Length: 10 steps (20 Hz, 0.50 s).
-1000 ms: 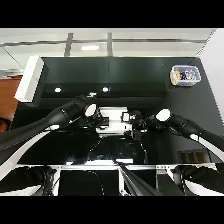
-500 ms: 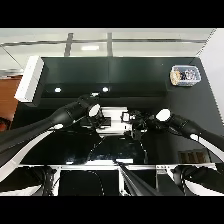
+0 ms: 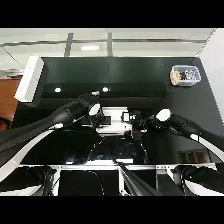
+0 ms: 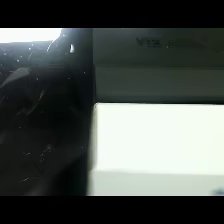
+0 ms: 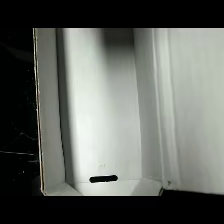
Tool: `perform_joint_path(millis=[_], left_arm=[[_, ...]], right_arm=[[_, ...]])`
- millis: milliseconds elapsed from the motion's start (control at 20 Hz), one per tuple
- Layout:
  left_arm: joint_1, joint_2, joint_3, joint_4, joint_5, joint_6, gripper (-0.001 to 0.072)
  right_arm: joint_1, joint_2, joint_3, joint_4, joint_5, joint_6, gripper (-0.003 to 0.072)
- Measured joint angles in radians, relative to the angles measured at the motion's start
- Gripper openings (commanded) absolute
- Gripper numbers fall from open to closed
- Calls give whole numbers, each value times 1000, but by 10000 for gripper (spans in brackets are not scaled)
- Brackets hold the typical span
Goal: Fold the box and place the chain.
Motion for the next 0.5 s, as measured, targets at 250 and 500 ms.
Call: perform_joint_path(millis=[250, 500], left_arm=[[0, -3, 0, -7, -18, -6, 285], [0, -6, 0, -6, -27, -8, 24]], right_arm=[[0, 0, 0, 0, 0, 1, 313], [0, 0, 0, 0, 0, 3, 369]])
